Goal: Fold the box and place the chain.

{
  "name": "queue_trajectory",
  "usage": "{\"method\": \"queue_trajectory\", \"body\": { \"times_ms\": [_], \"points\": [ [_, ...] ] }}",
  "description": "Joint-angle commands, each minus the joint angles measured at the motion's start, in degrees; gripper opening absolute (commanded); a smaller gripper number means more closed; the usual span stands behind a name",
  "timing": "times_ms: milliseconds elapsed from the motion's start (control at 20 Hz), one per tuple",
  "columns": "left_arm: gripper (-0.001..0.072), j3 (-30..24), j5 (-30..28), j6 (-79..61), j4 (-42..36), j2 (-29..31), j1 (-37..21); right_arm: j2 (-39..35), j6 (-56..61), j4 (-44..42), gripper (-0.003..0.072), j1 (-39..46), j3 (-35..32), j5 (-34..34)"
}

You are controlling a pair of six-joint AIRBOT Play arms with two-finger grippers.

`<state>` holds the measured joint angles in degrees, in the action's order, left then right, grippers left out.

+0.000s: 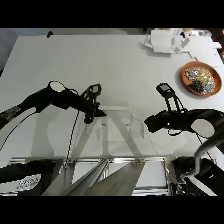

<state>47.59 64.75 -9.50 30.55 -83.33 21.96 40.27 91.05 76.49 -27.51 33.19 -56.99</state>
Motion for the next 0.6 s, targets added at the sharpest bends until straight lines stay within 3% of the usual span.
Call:
{"method": "queue_trajectory", "body": {
  "times_ms": [0, 150, 300, 550],
  "points": [
    [0.0004, 0.0, -4.8, -3.2, 4.2, 0.7, 4.9, -2.0, -0.2, 4.6, 0.0417, 0.0, 1.4, -3.2],
    [0.0003, 0.0, -10.2, -3.2, 0.7, 0.0, 6.5, -2.1, -0.2, 4.7, 0.0417, 0.0, 1.4, -5.7],
    [0.0003, 0.0, -10.4, -4.1, -4.4, -1.1, 6.2, -2.1, -0.2, 4.7, 0.0416, 0.0, 1.4, -6.2],
    [0.0003, 0.0, -12.3, -4.4, -5.2, -3.8, 6.2, -2.0, -0.2, 4.7, 0.0416, 0.0, 1.1, -5.0]
  ]
}}
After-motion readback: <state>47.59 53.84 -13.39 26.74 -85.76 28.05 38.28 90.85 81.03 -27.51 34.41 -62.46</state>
